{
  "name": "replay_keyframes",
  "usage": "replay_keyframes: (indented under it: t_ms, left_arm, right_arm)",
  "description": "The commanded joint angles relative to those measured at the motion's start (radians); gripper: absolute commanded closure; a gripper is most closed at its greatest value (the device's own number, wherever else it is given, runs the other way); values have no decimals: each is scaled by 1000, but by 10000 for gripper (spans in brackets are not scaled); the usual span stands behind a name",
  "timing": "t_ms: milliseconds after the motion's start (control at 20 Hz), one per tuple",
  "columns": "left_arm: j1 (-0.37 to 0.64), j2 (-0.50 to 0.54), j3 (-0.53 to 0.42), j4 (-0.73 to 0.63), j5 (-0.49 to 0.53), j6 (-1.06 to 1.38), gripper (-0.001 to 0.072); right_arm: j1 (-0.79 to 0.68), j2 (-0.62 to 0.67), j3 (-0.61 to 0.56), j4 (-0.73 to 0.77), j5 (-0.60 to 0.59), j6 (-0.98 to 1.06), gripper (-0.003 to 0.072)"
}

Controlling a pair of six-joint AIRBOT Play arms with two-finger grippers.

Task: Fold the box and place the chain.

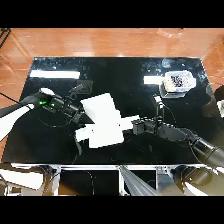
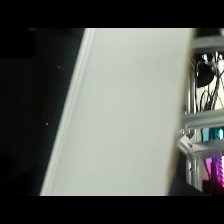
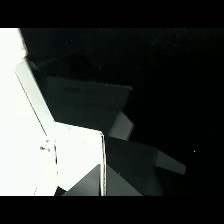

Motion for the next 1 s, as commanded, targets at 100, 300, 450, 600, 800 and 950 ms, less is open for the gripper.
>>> replay_keyframes:
  t_ms: [100, 300, 450, 600, 800, 950]
  left_arm:
    - [0, -5, 2, 41, -19, 3, 251]
    - [-13, -6, 2, 41, 11, 3, 287]
    - [-24, -7, 2, 49, 41, 0, 355]
    - [-23, -7, 5, 53, 34, 0, 460]
    - [-23, -7, 7, 59, 34, 0, 648]
    - [-23, -7, 16, 73, 39, 1, 683]
  right_arm:
    - [1, 1, 0, 0, 2, 0, 664]
    - [1, 1, 0, 0, 9, 0, 664]
    - [1, 1, 0, -2, 19, 0, 664]
    - [1, 1, 0, -4, 27, 0, 664]
    - [1, 1, 0, -4, 26, 0, 664]
    - [1, 1, 0, -3, 18, 2, 238]
